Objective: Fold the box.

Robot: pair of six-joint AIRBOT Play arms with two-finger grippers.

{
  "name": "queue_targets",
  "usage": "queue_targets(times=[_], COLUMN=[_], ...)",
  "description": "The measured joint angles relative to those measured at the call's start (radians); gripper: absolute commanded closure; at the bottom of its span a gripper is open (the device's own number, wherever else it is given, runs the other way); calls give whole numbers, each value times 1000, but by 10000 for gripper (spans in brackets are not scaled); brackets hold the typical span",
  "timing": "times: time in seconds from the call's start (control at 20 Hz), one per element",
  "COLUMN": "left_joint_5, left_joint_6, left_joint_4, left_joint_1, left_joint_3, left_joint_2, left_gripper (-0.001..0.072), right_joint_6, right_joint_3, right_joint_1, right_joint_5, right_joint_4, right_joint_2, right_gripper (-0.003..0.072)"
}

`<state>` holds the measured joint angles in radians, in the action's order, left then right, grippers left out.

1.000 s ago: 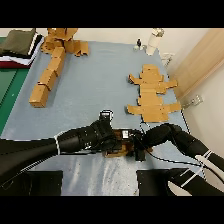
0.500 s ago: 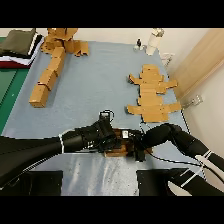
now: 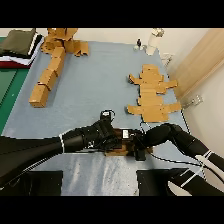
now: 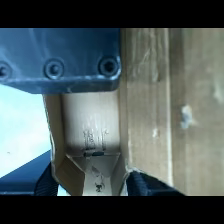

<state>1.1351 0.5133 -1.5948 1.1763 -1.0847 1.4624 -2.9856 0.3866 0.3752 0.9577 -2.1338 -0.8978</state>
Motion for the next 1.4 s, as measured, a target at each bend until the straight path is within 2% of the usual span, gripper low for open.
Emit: queue_targets(times=[0.05, 0.35, 0.65, 0.8, 1.0, 1.05, 1.1, 1.15, 1.2, 1.25, 1.4], left_joint_5=[1, 34, 88, 137, 275, 303, 327, 342, 352, 358, 353], left_joint_6=[3, 35, 97, 135, 230, 254, 280, 306, 333, 353, 431], left_joint_4=[-4, -8, -15, -16, -16, -15, -13, -10, -5, 5, 26], left_joint_1=[1, 1, 1, 1, 3, 8, 15, 25, 39, 55, 108], left_joint_3=[0, -1, -10, -10, -10, -10, -10, -7, 0, 12, 105], left_joint_2=[0, -13, -102, -148, -197, -208, -220, -233, -249, -267, -336], left_gripper=[114, 114, 114, 115, 116, 142, 298, 493, 626, 666, 666], right_joint_6=[0, 0, 0, 0, 0, 0, 0, 0, 0, 0, 0], right_joint_3=[0, 0, 0, 0, 0, 0, 0, 0, 0, 0, 0], right_joint_1=[1, 1, 1, 1, 1, 1, 1, 1, 1, 1, 1], right_joint_5=[0, 0, 0, 0, 1, 1, 1, 1, 1, 1, 1], right_joint_4=[-5, -2, -1, -1, -1, -1, -1, -1, -1, -1, -1], right_joint_2=[0, 0, 0, 0, 0, 0, 0, 0, 0, 0, 0], right_gripper=[186, 186, 186, 186, 186, 186, 185, 186, 186, 187, 186])
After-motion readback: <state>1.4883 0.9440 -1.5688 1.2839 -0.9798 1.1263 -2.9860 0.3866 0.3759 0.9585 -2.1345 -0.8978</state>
